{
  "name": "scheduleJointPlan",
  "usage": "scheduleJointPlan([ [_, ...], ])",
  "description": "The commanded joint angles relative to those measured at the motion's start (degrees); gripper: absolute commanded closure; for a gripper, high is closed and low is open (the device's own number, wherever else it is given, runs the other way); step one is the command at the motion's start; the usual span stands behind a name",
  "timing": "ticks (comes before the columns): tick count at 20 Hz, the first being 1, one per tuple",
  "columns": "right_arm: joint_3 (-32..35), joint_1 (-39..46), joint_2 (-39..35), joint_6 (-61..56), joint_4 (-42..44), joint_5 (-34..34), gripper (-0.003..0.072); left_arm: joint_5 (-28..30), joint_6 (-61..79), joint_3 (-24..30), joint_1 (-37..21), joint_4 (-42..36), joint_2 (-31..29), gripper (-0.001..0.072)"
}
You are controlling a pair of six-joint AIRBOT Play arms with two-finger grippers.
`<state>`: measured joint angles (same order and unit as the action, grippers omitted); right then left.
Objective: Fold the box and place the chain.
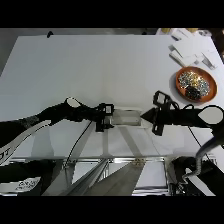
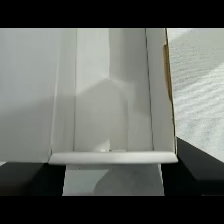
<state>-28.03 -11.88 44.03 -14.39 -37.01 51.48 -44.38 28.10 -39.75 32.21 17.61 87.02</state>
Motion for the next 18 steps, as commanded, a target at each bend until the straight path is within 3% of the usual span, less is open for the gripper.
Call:
scheduleJointPlan([
  [1, -0.1, 0.0, 2.4, -0.6, 11.5, -13.2, 0.0666, 0.0, 0.0, 0.0, 0.0, 0.0, 0.0, 0.0599],
  [3, -0.1, 0.0, 6.6, -1.9, 13.1, -16.9, 0.0666, 0.0, 0.0, 0.0, 0.0, 0.0, 0.0, 0.0599],
  [10, -0.1, 0.0, 17.2, -8.5, 9.3, -17.6, 0.0666, 0.0, 0.0, 0.0, 0.0, 0.0, 0.0, 0.0599],
  [12, -0.7, 0.0, 15.0, -8.1, 9.2, -16.1, 0.0666, 0.0, 0.0, 0.0, 0.0, 0.0, 0.0, 0.0599],
  [16, -1.3, 0.0, 3.5, -7.8, 6.8, -15.8, 0.0665, 0.0, 0.0, 0.0, 0.0, 0.0, 0.0, 0.0599],
  [18, -1.3, 0.0, -1.7, -7.5, 1.9, -10.6, 0.0666, 0.0, 0.0, 0.0, 0.0, 0.0, 0.0, 0.0599],
])
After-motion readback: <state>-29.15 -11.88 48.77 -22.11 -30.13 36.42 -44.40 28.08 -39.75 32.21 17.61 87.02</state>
